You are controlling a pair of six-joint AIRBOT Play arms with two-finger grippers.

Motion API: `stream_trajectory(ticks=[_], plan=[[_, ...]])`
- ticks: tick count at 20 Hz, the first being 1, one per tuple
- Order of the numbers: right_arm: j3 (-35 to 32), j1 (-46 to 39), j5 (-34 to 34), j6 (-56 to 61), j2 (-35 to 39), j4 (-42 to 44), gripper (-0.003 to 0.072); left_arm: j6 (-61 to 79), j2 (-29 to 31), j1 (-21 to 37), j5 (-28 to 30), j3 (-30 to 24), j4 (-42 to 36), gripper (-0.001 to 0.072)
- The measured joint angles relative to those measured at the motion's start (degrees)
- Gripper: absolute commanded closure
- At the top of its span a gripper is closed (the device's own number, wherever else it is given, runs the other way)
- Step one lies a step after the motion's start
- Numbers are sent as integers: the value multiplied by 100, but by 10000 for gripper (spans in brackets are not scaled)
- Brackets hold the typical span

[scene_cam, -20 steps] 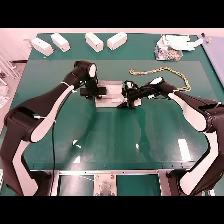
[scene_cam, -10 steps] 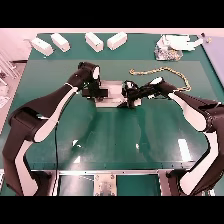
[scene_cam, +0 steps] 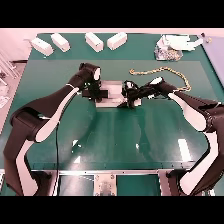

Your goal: Fold the box and place the chain.

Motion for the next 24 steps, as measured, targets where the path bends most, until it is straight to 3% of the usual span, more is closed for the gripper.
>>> stream_trajectory(ticks=[1,12,14,15,24], plan=[[0,0,0,0,0,0,100,0,-7,-4,-13,0,2,687],[-4,0,9,4,0,-2,100,26,-33,-15,-35,9,31,682],[-2,0,-22,-9,0,0,100,66,-50,-20,-46,35,24,181],[-4,-7,-28,-9,0,2,100,59,-46,-15,-120,72,28,146],[-2,0,-7,-2,0,0,100,144,24,-9,-444,470,-4,146]])
